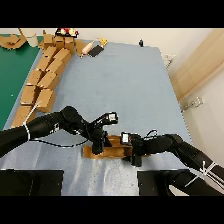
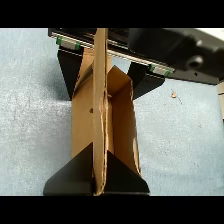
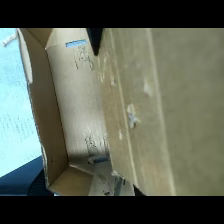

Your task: Fold the box.

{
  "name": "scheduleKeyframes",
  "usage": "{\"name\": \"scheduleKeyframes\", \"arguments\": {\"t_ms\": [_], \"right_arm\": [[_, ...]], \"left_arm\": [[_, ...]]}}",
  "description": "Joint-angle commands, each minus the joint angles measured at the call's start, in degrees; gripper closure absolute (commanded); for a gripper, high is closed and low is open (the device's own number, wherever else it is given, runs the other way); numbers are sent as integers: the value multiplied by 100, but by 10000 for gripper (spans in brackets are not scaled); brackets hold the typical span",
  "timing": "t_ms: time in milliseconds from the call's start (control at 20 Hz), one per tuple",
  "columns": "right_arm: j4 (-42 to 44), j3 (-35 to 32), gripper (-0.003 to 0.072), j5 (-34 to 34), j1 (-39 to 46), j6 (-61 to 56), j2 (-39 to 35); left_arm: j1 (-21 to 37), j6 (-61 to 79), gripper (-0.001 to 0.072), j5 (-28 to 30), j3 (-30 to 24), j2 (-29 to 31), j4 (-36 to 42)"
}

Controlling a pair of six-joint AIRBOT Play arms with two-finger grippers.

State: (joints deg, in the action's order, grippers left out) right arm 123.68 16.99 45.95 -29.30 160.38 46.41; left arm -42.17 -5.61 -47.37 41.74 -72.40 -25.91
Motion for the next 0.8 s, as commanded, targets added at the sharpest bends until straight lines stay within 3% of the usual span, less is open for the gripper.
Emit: {"name": "scheduleKeyframes", "arguments": {"t_ms": [0, 400, 500, 750], "right_arm": [[9, -4, 90, -15, 2, -7, 4], [-48, -79, 115, -68, 2, -4, 7], [-59, -76, 268, -61, 2, -4, 7], [-98, -76, 270, -37, 2, -4, 7]], "left_arm": [[0, 2, 697, 2, -2, 0, -2], [0, 2, 697, 2, -2, 0, -2], [0, 2, 697, 2, -2, 0, 0], [0, 2, 697, 2, -2, 0, -2]]}}
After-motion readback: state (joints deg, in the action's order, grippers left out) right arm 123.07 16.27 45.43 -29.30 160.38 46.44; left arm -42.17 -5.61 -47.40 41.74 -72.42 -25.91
